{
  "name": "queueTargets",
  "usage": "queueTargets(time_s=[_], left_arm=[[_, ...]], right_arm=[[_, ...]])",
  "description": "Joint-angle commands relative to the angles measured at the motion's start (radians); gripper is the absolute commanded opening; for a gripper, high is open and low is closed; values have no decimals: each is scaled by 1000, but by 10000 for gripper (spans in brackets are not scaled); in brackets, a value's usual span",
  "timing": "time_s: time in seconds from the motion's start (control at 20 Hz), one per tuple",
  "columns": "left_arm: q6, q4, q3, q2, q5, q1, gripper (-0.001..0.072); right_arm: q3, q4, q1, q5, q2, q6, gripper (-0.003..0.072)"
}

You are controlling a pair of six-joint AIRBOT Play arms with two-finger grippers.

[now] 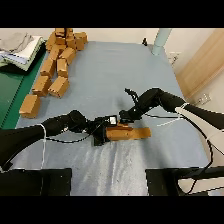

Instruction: Fold the box.

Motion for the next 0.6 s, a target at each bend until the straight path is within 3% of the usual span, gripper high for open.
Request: queueTargets(time_s=[0.0, 0.2, 0.55], left_arm=[[0, 0, 1, 0, 0, 0, 402], [0, 0, 1, 0, 0, 0, 402], [0, 0, 1, 0, 0, 0, 401]], right_arm=[[1, 0, -1, -16, -4, -19, 4], [2, -2, -5, -14, 84, -31, 3], [-18, -161, -5, -66, 405, -64, 3]])
